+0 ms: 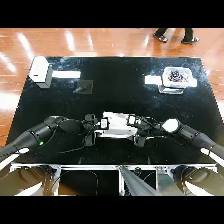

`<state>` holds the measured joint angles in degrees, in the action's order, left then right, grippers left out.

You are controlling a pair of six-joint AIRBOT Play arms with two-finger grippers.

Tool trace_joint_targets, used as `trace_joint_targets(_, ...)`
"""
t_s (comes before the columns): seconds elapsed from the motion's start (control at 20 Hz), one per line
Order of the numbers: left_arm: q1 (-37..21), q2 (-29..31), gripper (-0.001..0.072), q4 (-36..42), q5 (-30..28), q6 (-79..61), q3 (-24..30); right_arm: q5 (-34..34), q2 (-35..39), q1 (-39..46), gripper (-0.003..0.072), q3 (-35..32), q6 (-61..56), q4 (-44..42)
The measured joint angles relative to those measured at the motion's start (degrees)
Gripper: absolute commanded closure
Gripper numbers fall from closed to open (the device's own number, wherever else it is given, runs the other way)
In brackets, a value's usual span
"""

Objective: Fold the box and place the chain.

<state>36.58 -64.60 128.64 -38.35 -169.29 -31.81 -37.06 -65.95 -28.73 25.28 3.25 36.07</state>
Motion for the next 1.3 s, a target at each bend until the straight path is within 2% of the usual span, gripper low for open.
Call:
trace_joint_targets(0.35, 1.49, -0.07, 0.0402, 2.03, 2.10, 0.07, 0.00, -0.02, 0.00, 0.00, 0.0134, 0.00, 0.13, 0.07)
trace_joint_targets(0.45, 1.75, -0.07, 0.0468, 2.75, 2.78, 0.70, 0.00, -0.02, 0.00, 0.00, 0.0134, 0.00, 0.11, 0.07)
trace_joint_targets(1.1, 2.01, -1.01, 0.0466, 6.40, 3.85, 1.73, 0.00, 0.00, 0.00, 0.00, 0.0134, 0.00, 0.04, 0.02)
trace_joint_targets(1.15, 2.01, -1.07, 0.0456, 6.43, 3.91, 1.70, 0.00, 0.00, 0.00, 0.00, 0.0133, 0.00, 0.04, 0.02)
trace_joint_targets(1.2, 2.03, -1.18, 0.0413, 6.47, 4.17, 1.70, 0.00, 0.00, 0.00, 0.00, 0.0133, 0.00, 0.02, 0.00)
trace_joint_targets(1.25, 2.05, -1.25, 0.0327, 6.47, 4.52, 1.70, 0.00, 0.00, 0.00, 0.00, 0.0134, 0.02, 0.02, 0.00)
trace_joint_targets(1.3, 2.08, -1.29, 0.0318, 6.51, 4.90, 1.73, 0.00, 0.00, -0.02, 0.00, 0.0134, 0.00, 0.02, 0.00)
